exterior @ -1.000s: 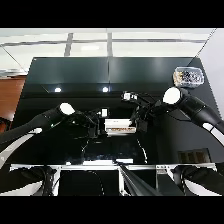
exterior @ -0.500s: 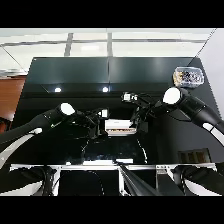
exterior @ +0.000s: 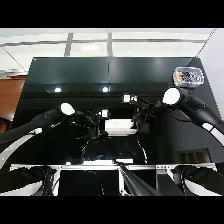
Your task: Fold the box and place the chain.
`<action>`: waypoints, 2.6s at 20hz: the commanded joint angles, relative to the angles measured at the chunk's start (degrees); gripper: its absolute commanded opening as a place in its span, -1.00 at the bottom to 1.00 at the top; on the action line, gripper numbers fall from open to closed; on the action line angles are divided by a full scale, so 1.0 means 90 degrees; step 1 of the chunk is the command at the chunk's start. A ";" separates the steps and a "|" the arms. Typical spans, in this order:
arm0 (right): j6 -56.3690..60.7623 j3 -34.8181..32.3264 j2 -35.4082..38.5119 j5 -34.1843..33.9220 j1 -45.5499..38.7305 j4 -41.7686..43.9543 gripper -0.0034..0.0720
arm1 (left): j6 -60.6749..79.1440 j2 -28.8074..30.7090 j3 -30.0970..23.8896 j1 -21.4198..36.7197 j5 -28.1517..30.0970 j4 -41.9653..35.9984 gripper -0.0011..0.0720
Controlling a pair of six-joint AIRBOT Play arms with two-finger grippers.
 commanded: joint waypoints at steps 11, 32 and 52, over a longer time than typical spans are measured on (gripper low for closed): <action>0.0342 0.0017 0.0090 -0.0027 -0.0017 0.0119 0.11 | 0.0005 0.0000 0.0002 0.0002 0.0000 0.0002 0.14; 0.3150 -0.1756 -0.0061 -0.1549 -0.0272 0.4466 -0.88 | 0.0005 0.0000 0.0002 0.0002 0.0000 0.0002 0.14; 0.3597 -0.1712 -0.0124 -0.1326 -0.0454 0.3531 -0.88 | 0.0005 0.0000 0.0002 0.0002 -0.0012 0.0002 0.14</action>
